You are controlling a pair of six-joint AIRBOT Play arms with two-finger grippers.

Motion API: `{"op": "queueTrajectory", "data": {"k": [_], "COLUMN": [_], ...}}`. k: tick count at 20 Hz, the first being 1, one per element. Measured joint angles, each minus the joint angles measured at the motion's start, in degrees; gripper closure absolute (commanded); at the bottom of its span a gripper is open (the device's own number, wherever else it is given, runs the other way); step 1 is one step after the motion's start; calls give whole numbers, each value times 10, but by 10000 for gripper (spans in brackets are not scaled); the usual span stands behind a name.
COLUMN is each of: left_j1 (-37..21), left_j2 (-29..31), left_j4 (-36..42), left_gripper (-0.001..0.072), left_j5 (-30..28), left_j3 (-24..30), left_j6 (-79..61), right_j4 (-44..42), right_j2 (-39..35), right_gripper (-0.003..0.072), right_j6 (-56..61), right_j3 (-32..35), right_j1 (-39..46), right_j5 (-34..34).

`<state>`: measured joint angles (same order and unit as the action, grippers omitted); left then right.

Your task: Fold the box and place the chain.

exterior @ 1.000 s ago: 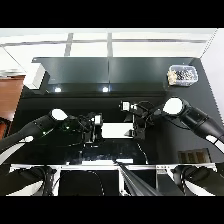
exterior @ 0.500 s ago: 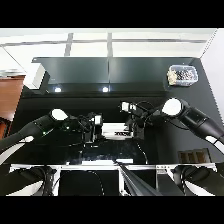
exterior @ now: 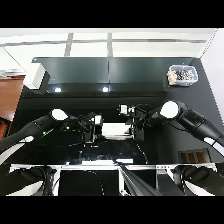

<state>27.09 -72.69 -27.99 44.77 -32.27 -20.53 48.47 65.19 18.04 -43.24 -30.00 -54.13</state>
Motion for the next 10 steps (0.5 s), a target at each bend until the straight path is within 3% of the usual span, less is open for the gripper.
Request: {"op": "queueTrajectory", "data": {"k": [10], "left_j1": [0], "left_j2": [0], "left_j4": [0], "left_gripper": [228], "left_j5": [1], "left_j3": [0], "left_j6": [1], "right_j4": [-1], "right_j2": [4], "right_gripper": [283], "right_j6": [2], "right_j3": [9], "right_j1": [-6], "right_j5": [10]}}
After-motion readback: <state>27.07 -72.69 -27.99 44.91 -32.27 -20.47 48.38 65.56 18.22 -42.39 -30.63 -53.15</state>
